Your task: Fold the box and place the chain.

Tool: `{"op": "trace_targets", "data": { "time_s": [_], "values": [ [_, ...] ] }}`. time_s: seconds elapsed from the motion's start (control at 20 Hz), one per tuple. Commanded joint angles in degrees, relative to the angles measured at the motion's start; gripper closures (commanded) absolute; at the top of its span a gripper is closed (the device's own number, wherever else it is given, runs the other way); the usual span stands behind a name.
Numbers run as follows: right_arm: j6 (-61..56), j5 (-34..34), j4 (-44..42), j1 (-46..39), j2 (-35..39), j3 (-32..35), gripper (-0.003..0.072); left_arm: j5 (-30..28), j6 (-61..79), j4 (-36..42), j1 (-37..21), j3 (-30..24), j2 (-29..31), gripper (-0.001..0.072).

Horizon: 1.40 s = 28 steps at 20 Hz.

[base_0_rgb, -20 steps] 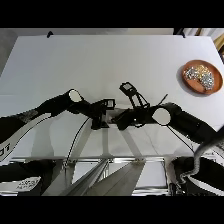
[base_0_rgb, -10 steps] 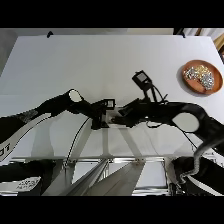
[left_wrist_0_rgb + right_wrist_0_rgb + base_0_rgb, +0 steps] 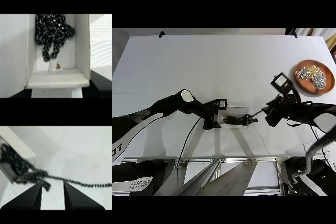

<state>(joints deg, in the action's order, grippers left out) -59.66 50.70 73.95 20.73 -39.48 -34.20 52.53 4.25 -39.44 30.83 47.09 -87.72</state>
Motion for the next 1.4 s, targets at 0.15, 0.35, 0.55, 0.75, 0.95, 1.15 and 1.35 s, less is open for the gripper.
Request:
{"op": "trace_targets", "data": {
  "time_s": [0.15, 0.35, 0.55, 0.75, 0.95, 1.15, 1.35],
  "values": [
    [40.94, -11.21, -8.87, 2.56, -7.85, 11.23, 0.0250, 0.00, 0.00, 0.00, -0.02, 0.00, 0.02, 0.0397],
    [49.27, -14.05, -13.00, 3.61, -15.76, 11.26, 0.0247, -0.02, 0.00, 0.00, -0.02, 0.00, 0.02, 0.0397],
    [59.60, -14.23, -20.79, 3.61, -19.41, 11.26, 0.0100, 0.00, 0.00, 0.00, -0.02, 0.00, 0.02, 0.0397],
    [61.88, -15.80, -25.27, 3.61, -20.81, 11.26, 0.0094, -0.02, 0.00, 0.00, -0.02, 0.00, 0.02, 0.0397],
    [61.86, -19.76, -25.55, 3.61, -22.58, 11.26, 0.0130, 0.00, 0.02, 0.00, -0.02, 0.00, 0.02, 0.0397],
    [61.86, -23.06, -25.55, 3.61, -22.67, 11.26, 0.0168, 0.00, 0.02, 0.00, -0.02, 0.00, 0.02, 0.0397],
    [61.86, -23.56, -26.32, 3.61, -22.67, 11.26, 0.0178, 0.00, 0.00, 0.00, -0.02, 0.00, 0.02, 0.0397]
  ]
}}
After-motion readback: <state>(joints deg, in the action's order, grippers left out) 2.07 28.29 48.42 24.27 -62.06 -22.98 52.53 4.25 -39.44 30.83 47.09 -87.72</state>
